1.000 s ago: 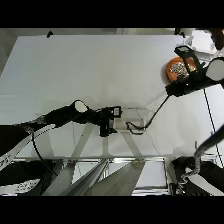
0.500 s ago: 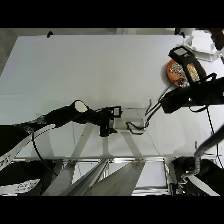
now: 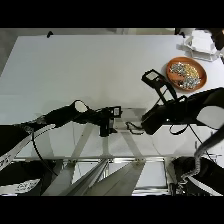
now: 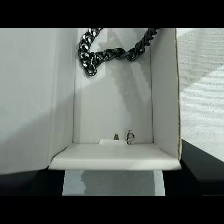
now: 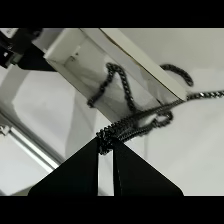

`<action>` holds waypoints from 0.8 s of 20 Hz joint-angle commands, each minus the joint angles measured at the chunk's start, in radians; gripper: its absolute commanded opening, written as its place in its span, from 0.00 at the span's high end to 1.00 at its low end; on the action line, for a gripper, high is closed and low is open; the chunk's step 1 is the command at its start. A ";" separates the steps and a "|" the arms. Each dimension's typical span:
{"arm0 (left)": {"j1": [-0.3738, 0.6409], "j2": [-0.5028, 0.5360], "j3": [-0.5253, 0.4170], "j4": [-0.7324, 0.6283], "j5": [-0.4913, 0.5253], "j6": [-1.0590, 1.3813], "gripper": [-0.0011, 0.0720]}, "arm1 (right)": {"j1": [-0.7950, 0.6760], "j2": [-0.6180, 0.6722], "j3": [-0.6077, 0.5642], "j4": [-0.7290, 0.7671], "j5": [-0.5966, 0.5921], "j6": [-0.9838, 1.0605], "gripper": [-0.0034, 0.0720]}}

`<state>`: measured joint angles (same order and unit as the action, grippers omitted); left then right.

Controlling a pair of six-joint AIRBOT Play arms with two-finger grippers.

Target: Fold the box and place the chain.

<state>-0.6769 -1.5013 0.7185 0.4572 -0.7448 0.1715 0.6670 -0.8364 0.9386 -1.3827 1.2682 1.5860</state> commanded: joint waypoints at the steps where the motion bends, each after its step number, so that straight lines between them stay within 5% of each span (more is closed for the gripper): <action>1: 0.000 0.000 0.000 0.000 0.000 0.000 0.39 | 0.073 -0.001 -0.048 0.008 -0.135 0.042 0.92; 12: 0.000 0.000 0.000 0.000 0.000 0.000 0.39 | 0.094 -0.080 -0.296 0.024 -0.517 0.146 0.92; 16: 0.000 0.000 0.000 0.000 0.000 0.000 0.39 | 0.094 -0.154 -0.326 0.052 -0.572 0.145 0.92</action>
